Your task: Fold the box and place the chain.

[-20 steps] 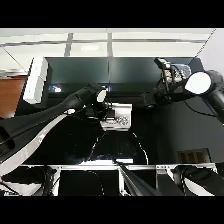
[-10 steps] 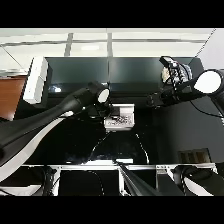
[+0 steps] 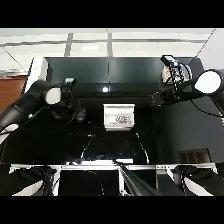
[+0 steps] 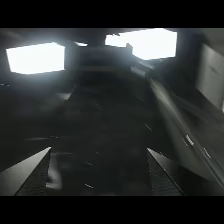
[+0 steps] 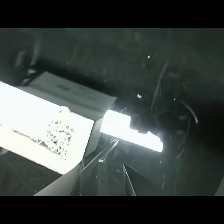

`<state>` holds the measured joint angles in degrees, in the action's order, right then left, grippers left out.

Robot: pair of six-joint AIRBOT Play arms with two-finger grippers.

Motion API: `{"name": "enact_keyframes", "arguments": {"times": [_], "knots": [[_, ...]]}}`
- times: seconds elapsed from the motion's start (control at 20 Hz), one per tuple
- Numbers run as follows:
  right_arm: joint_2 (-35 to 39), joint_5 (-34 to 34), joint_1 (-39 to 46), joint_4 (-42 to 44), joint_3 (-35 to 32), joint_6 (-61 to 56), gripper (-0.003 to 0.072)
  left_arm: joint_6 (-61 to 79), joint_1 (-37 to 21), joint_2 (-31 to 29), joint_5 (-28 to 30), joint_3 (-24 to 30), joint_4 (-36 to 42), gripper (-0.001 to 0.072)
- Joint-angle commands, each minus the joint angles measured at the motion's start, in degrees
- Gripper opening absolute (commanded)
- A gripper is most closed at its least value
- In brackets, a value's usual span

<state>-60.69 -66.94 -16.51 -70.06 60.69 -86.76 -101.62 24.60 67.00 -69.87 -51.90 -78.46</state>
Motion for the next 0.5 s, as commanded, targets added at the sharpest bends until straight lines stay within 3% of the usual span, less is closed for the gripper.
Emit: {"name": "enact_keyframes", "arguments": {"times": [0.0, 0.15, 0.4, 0.45], "knots": [[0.04, 2.45, 0.02, -0.92, 0.00, 0.00, 0.0305, 41.68, -8.87, -1.73, 11.30, 10.64, 28.46, 0.0691], [0.04, 3.37, 0.02, -1.03, 0.00, 0.02, 0.0304, 63.91, -7.63, 1.42, 15.58, 11.47, 32.74, 0.0693], [0.04, 3.63, 0.02, -2.01, 0.00, 0.00, 0.0304, 111.14, 0.17, 5.25, 16.57, 11.45, 34.25, 0.0714], [0.04, 3.74, 0.02, -1.99, 0.00, -0.02, 0.0304, 115.12, 0.42, 6.36, 17.81, 11.32, 36.94, 0.0714]]}}
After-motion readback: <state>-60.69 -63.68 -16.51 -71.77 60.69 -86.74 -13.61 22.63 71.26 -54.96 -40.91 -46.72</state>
